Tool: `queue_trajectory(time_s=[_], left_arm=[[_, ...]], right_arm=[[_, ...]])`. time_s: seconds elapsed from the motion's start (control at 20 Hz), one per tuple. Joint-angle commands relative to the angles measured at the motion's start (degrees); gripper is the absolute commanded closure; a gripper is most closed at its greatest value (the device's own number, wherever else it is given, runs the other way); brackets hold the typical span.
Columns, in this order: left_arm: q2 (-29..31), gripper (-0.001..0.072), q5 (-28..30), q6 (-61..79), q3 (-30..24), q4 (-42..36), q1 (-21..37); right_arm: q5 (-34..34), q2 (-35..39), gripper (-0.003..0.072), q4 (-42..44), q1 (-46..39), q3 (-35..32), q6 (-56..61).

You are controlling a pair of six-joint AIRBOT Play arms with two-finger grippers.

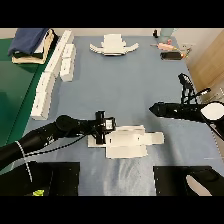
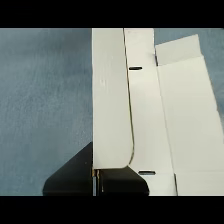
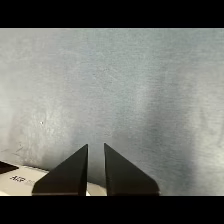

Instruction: Fold the box.

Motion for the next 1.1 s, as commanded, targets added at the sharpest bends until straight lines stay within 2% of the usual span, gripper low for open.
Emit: queue_trajectory(time_s=[0.0, 0.2, 0.55, 1.05], left_arm=[[0.2, 0.07, 4.7, 0.7, -2.0, -0.8, -4.2], [0.2, 0.0699, 8.9, 0.6, -4.0, -2.5, -8.2], [0.4, 0.0696, 7.2, -3.2, -4.8, -3.1, -9.8], [4.1, 0.0696, 6.0, -6.0, -4.5, -3.1, -9.7]], right_arm=[[-0.3, 0.0, 0.0536, 0.6, 0.0, 0.1, -0.1], [-0.2, 0.0, 0.0536, 0.7, 0.0, 0.1, -0.5], [-0.3, 0.0, 0.0536, 0.4, 2.5, 0.1, -0.9], [-0.8, 0.0, 0.0536, 0.3, 2.5, 0.1, -0.9]])
